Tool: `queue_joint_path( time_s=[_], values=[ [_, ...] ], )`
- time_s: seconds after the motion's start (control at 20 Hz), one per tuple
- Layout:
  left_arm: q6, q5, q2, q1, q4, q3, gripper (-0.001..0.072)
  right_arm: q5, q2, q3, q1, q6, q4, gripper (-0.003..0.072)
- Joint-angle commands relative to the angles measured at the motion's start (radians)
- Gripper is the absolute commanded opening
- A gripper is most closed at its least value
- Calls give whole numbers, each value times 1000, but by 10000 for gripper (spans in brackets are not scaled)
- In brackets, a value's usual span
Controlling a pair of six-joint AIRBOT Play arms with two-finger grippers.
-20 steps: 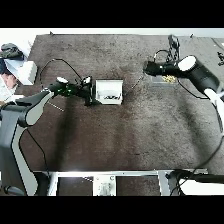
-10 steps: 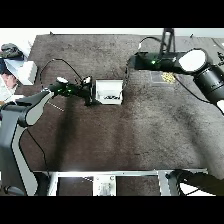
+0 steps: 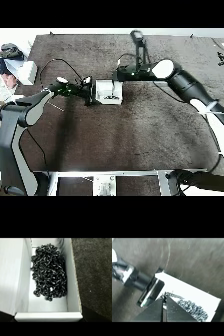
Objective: Fold the box and place the chain.
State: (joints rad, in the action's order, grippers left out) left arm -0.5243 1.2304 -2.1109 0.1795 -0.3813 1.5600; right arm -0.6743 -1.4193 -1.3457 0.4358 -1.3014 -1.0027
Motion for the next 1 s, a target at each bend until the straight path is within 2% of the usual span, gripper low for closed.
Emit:
queue_joint_path(
  time_s=[0.0, 0.05, 0.1, 0.15, 0.25, 0.5, 0.55, 0.65, 0.75, 0.85, 0.95],
  values=[
    [0, 0, 0, 0, 0, 0, 470, 0, -84, 2, 6, -3, 1, 36],
    [0, 0, 0, 0, 0, 0, 470, 0, -97, 2, 6, -3, -2, 126],
    [0, 0, 0, 0, 0, 0, 470, 0, -104, 2, 5, -3, -8, 341],
    [0, 0, 0, 0, 0, 0, 470, 1, -104, 2, 6, -2, -24, 386],
    [0, 0, 0, 0, 0, 0, 470, 8, -99, 2, 4, 0, -84, 386],
    [0, 0, 0, 0, 0, 0, 470, 100, -76, -3, 0, 1, -380, 380],
    [0, 0, 0, 0, 0, 0, 470, 122, -79, -14, -16, 29, -386, 245],
    [0, 0, 0, 0, 0, 0, 471, 110, -90, -52, -72, 134, -275, 238],
    [0, 0, 0, 0, 0, 0, 470, 54, -115, -92, -162, 386, 24, 229],
    [0, 0, 0, 0, 0, 0, 470, -78, -158, -126, -249, 614, 304, 220],
    [0, 0, 0, 0, 0, 0, 470, -205, -222, -158, -308, 733, 414, 221]
  ],
)
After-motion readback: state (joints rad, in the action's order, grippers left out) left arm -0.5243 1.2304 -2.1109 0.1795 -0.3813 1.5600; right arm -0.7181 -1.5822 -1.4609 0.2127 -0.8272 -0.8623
